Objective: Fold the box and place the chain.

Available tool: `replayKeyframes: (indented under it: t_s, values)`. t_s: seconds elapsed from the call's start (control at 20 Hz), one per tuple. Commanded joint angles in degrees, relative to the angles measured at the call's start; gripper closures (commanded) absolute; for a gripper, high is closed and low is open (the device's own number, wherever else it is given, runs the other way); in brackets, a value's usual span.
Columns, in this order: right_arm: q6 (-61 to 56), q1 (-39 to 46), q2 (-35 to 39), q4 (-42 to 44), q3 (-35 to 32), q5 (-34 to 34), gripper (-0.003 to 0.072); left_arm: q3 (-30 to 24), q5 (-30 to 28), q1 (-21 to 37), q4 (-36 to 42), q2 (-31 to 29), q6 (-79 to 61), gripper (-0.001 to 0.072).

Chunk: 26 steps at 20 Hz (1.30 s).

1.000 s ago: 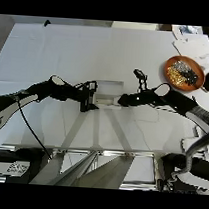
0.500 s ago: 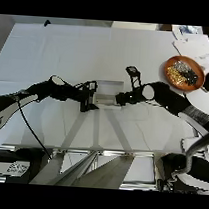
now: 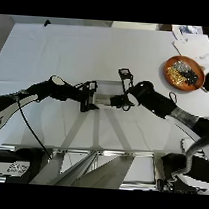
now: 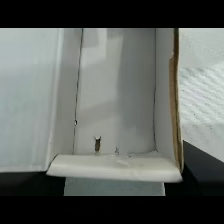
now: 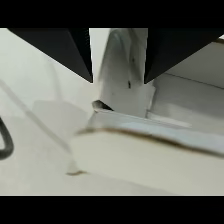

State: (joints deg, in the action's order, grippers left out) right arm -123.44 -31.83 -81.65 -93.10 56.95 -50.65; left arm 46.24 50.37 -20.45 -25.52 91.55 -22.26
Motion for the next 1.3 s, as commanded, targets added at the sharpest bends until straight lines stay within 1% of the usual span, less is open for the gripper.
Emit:
replayKeyframes:
  t_s: [0.0, 0.05, 0.25, 0.4, 0.45, 0.6, 0.65, 0.75, 0.8, 0.85, 0.9, 0.95, 1.15, 1.25]
  values:
    - [-7.6, -1.1, -2.6, -1.7, 3.4, -2.5, 0.0384, 0.0, 0.0, 0.0, 0.0, 0.0, 0.0, 0.0454]
    - [-9.0, -1.1, -3.4, -2.1, 4.2, -3.3, 0.0399, 0.0, 0.0, 0.0, 0.0, 0.0, 0.0, 0.0454]
    - [-16.0, -1.8, -5.2, -5.9, 5.0, -4.2, 0.0402, 0.0, 0.0, 0.0, 0.0, 0.0, 0.0, 0.0454]
    - [-16.3, -1.8, -7.2, -5.6, 5.0, -4.5, 0.0403, 0.0, 0.0, 0.0, 0.0, 0.0, 0.0, 0.0454]
    - [-16.3, -1.8, -7.7, -5.6, 5.0, -4.4, 0.0431, 0.0, 0.0, 0.0, 0.0, 0.0, 0.0, 0.0454]
    - [-16.3, -1.7, -7.9, -5.9, 5.0, -3.9, 0.0655, 0.0, 0.0, 0.0, 0.0, 0.0, 0.0, 0.0454]
    - [-16.3, -1.7, -7.9, -5.9, 5.0, -3.9, 0.0672, 0.0, 0.0, 0.0, 0.0, 0.0, 0.0, 0.0454]
    - [-16.3, -1.7, -7.9, -5.9, 5.0, -3.8, 0.0672, 0.0, 0.0, 0.0, 0.0, 0.0, 0.0, 0.0454]
    - [-16.3, -1.7, -7.9, -5.8, 5.0, -3.9, 0.0647, 0.0, 0.0, 0.0, 0.0, 0.0, 0.0, 0.0454]
    - [-16.2, -1.7, -7.7, -5.6, 5.0, -4.0, 0.0556, 0.0, 0.0, 0.0, 0.0, 0.0, 0.0, 0.0454]
    - [-16.2, -1.7, -7.2, -5.6, 5.0, -4.1, 0.0428, 0.0, 0.0, 0.0, 0.0, 0.0, 0.0, 0.0454]
    - [-16.0, -1.7, -6.5, -5.6, 5.0, -4.2, 0.0365, 0.0, 0.0, 0.0, 0.0, 0.0, 0.0, 0.0454]
    - [-15.8, -1.7, -1.4, -7.5, 5.0, -4.3, 0.0366, 0.0, 0.0, 0.0, 0.0, 0.0, 0.0, 0.0454]
    - [-15.8, -1.7, 1.7, -8.5, 5.0, -6.8, 0.0366, 0.0, 0.0, 0.0, 0.0, 0.0, 0.0, 0.0454]
